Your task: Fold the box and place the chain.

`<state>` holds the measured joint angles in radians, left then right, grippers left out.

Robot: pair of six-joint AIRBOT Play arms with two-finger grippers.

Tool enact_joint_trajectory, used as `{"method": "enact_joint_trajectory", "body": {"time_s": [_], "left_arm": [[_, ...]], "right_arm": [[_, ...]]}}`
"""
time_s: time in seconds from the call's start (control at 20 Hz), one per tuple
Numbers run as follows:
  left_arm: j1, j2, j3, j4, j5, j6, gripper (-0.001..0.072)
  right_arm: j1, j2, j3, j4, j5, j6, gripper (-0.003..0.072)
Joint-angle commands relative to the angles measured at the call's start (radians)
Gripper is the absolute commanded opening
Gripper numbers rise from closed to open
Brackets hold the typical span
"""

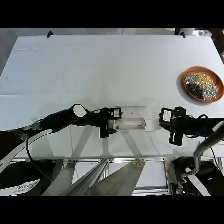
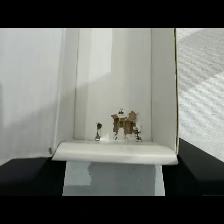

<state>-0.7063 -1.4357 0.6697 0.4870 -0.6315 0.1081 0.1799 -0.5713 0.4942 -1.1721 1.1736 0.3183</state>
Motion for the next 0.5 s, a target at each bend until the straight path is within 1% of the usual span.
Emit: {"method": "enact_joint_trajectory", "body": {"time_s": [0.0,0.05,0.1,0.2,0.3,0.45], "left_arm": [[0.000,-0.001,0.000,0.000,-0.001,0.000,0.0133],[0.000,-0.001,0.000,0.000,-0.002,0.000,0.0133],[0.000,-0.001,0.000,0.000,-0.002,0.000,0.0133],[0.000,-0.001,0.000,0.000,-0.002,0.000,0.0133],[0.000,-0.001,0.000,0.000,-0.001,0.000,0.0133],[0.000,-0.001,0.000,0.000,-0.002,0.000,0.0133]], "right_arm": [[0.022,-0.082,-0.005,0.012,-0.018,-0.116,0.0043],[0.061,-0.104,-0.007,0.034,-0.028,-0.124,0.0234],[0.113,-0.126,-0.011,0.032,-0.054,-0.151,0.0315],[0.169,-0.171,-0.027,0.018,-0.144,-0.198,0.0264],[0.187,-0.235,-0.034,0.023,-0.248,-0.214,0.0263],[0.186,-0.323,-0.034,-0.013,-0.302,-0.215,0.0263]]}}
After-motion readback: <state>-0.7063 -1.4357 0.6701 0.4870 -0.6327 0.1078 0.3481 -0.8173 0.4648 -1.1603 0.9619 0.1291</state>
